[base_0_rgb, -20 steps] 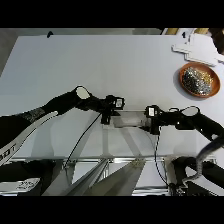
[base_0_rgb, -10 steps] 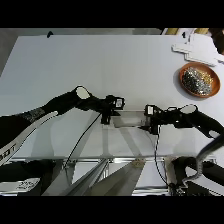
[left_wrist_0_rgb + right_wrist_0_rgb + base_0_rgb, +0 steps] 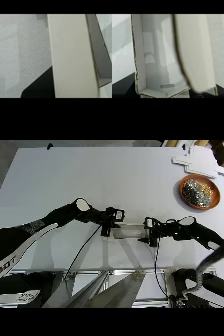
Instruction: Fold the box and place the chain.
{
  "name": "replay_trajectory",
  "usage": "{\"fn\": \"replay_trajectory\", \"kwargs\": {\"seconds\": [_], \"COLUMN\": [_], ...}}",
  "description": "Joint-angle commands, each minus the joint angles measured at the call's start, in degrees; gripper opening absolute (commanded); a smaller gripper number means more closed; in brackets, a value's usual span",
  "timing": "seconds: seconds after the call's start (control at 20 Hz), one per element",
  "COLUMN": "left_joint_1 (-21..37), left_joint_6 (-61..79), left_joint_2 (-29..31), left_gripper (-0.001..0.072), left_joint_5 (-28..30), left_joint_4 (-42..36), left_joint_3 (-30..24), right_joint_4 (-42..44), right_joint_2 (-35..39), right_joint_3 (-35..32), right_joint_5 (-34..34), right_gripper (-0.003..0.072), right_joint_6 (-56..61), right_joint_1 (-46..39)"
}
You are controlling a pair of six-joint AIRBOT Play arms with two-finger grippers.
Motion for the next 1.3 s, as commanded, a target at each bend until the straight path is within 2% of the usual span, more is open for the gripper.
{"fn": "replay_trajectory", "kwargs": {"seconds": [0.0,0.1,0.2,1.25], "left_joint_1": [0.0,0.0,-0.02,-0.02], "left_joint_6": [-0.02,-0.02,-0.02,-0.02], "left_joint_2": [-0.02,-0.02,-0.02,0.0], "left_gripper": [0.0012,0.0012,0.0012,0.0012], "left_joint_5": [0.04,0.04,0.04,0.04], "left_joint_4": [0.0,0.0,0.0,-0.09], "left_joint_3": [-0.02,-0.02,-0.02,-0.02], "right_joint_4": [-2.16,-2.23,-2.25,-2.25], "right_joint_2": [-0.26,-0.26,-0.24,-0.2], "right_joint_3": [-0.02,-0.02,-0.02,-0.02], "right_joint_5": [-0.11,-0.11,-0.11,-0.09], "right_gripper": [0.0403,0.0393,0.032,0.0322], "right_joint_6": [0.09,0.09,0.09,0.04], "right_joint_1": [0.07,0.07,0.07,0.07]}}
